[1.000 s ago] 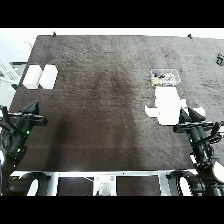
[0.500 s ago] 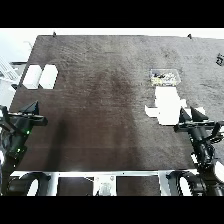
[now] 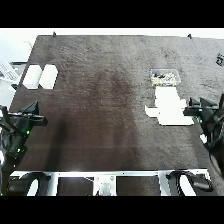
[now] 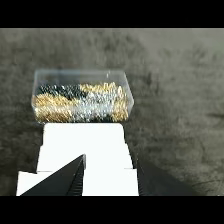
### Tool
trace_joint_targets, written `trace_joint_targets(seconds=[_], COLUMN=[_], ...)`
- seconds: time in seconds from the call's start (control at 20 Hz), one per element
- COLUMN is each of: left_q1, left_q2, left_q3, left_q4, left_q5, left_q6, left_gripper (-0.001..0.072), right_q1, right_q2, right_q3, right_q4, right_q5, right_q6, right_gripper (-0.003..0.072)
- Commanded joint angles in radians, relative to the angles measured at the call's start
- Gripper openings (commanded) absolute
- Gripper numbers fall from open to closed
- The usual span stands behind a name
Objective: Fold the box and place the chain.
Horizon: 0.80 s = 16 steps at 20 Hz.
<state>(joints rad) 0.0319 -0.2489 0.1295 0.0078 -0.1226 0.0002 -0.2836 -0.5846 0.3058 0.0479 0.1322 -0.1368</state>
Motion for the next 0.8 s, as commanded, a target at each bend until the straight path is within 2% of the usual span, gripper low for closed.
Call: trace_joint_targets(seconds=[0.0, 0.1, 0.15, 0.2, 0.3, 0.45, 0.7, 0.75], left_q1=[0.0, 0.0, 0.0, 0.0, 0.0, 0.0, 0.0, 0.0], left_q2=[0.0, 0.0, 0.0, 0.0, 0.0, 0.0, 0.0, 0.0], left_q3=[0.0, 0.0, 0.0, 0.0, 0.0, 0.0, 0.0, 0.0], left_q4=[0.0, 0.0, 0.0, 0.0, 0.0, 0.0, 0.0, 0.0], left_q5=[0.0, 0.0, 0.0, 0.0, 0.0, 0.0, 0.0, 0.0], left_q6=[0.0, 0.0, 0.0, 0.0, 0.0, 0.0, 0.0, 0.0], left_gripper=[0.0021, 0.0022, 0.0022, 0.0022, 0.0022, 0.0022, 0.0022, 0.0022], right_q1=[-0.159, -0.3, -0.365, -0.431, -0.544, -0.652, -0.696, -0.695], right_q2=[-0.331, -0.463, -0.515, -0.56, -0.619, -0.718, -1.04, -1.099], right_q3=[0.189, 0.293, 0.35, 0.41, 0.524, 0.729, 1.163, 1.234], right_q4=[-0.135, -0.453, -0.599, -0.69, -0.707, -0.768, -0.932, -0.94], right_q5=[0.251, 0.509, 0.631, 0.747, 0.905, 1.012, 1.394, 1.435], right_q6=[0.208, 0.502, 0.596, 0.678, 0.694, 0.778, 0.864, 0.867], right_gripper=[0.0394, 0.0416, 0.0515, 0.0573, 0.0573, 0.0572, 0.0572, 0.0572])
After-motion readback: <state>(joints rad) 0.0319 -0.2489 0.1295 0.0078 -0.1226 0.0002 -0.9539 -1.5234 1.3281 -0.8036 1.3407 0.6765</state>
